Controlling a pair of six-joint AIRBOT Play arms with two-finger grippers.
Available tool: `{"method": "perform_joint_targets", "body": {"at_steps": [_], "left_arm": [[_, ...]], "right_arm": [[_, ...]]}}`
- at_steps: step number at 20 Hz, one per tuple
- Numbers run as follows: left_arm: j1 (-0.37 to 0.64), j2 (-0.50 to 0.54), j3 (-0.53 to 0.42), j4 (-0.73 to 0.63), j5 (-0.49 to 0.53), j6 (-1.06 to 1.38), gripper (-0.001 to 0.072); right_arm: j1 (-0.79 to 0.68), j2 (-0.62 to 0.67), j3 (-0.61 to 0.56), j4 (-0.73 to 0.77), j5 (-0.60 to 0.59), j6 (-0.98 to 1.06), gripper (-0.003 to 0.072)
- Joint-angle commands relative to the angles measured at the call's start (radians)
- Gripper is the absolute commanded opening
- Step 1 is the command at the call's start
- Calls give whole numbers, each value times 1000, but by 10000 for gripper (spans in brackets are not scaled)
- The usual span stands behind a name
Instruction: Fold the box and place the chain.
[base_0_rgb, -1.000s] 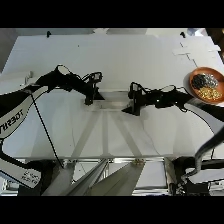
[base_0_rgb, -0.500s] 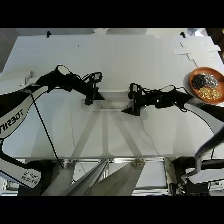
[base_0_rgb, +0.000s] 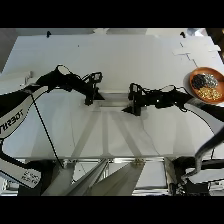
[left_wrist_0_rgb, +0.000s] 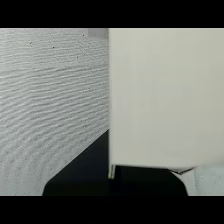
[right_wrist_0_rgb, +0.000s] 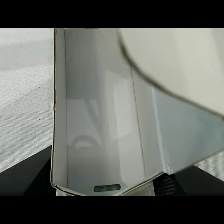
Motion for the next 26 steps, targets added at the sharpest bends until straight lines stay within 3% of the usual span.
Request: {"method": "perform_joint_targets", "body": {"at_steps": [1,19,26], "left_arm": [[0,0,0,0,1,0,15],[0,0,0,0,-15,-27,16],[9,45,0,3,-61,-27,54]], "right_arm": [[0,0,1,1,0,0,521],[0,0,1,1,0,0,521],[0,0,1,2,0,0,521]]}}
